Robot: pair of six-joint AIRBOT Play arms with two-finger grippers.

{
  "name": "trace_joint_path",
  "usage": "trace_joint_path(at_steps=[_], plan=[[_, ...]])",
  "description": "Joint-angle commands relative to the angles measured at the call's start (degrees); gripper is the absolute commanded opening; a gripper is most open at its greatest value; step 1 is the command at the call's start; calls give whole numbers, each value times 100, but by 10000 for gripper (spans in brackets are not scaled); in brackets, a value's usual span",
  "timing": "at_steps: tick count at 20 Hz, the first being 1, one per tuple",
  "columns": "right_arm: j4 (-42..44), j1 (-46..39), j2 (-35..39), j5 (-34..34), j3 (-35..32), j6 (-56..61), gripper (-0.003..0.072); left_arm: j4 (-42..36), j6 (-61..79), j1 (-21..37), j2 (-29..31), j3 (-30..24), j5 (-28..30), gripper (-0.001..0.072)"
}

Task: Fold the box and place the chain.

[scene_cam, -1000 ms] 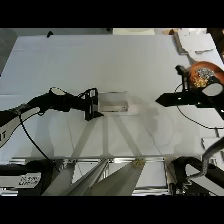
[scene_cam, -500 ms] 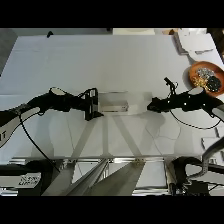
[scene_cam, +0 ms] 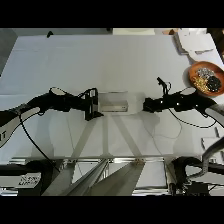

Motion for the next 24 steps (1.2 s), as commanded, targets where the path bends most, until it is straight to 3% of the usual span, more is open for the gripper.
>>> trace_joint_path(at_steps=[1,4,8,9,11,12,24], plan=[[439,50,162,190,0,-59,17,2,2,-2,0,-2,0,318],[448,50,487,164,0,-59,229,2,2,-2,0,-2,0,318],[195,481,636,-101,0,87,231,2,2,-2,0,-2,0,318],[-26,688,636,-278,0,295,270,2,2,-2,0,-2,0,318],[-350,999,638,-584,0,551,469,2,2,-2,0,-2,0,318],[-323,1080,640,-608,0,546,489,2,2,-2,0,-2,0,318],[-273,1622,739,-1327,0,695,460,2,2,-2,0,-2,0,318]])
